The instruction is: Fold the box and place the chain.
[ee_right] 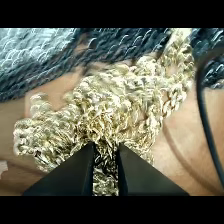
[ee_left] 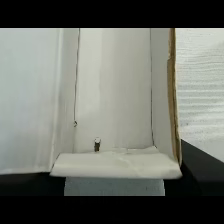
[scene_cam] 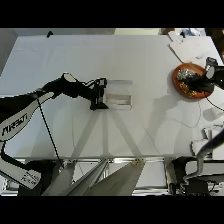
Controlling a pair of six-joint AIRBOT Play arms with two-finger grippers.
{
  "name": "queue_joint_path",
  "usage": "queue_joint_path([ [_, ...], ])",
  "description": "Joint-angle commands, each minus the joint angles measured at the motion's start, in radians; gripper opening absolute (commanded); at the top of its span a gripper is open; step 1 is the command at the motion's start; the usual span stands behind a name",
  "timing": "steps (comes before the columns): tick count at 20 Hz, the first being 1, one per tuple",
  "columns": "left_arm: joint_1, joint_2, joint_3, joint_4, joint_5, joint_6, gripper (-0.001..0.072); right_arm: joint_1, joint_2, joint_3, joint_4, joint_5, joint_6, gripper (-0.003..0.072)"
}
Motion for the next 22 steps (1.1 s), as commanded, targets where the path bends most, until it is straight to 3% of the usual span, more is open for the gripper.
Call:
queue_joint_path([
  [1, 0.0, 0.0, 0.0, 0.0, 0.0, 0.0, 0.0322, 0.035, 0.1, 0.001, -0.011, 0.026, -0.12, 0.0007],
  [6, 0.0, 0.0, 0.0, 0.0, 0.0, 0.0, 0.0322, 0.117, 0.238, 0.001, -0.011, 0.171, -0.242, 0.0007],
  [12, 0.0, 0.0, 0.0, 0.0, 0.0, 0.0, 0.0322, 0.247, 0.285, 0.001, -0.009, 0.349, -0.252, 0.0007],
  [16, 0.0, 0.0, 0.0, 0.0, 0.0, 0.0, 0.0322, 0.358, 0.287, 0.001, -0.006, 0.399, -0.262, 0.0007],
  [22, 0.0, 0.0, 0.0, 0.0, 0.0, 0.0, 0.0322, 0.523, 0.287, 0.001, 0.056, 0.381, -0.262, 0.0007],
])
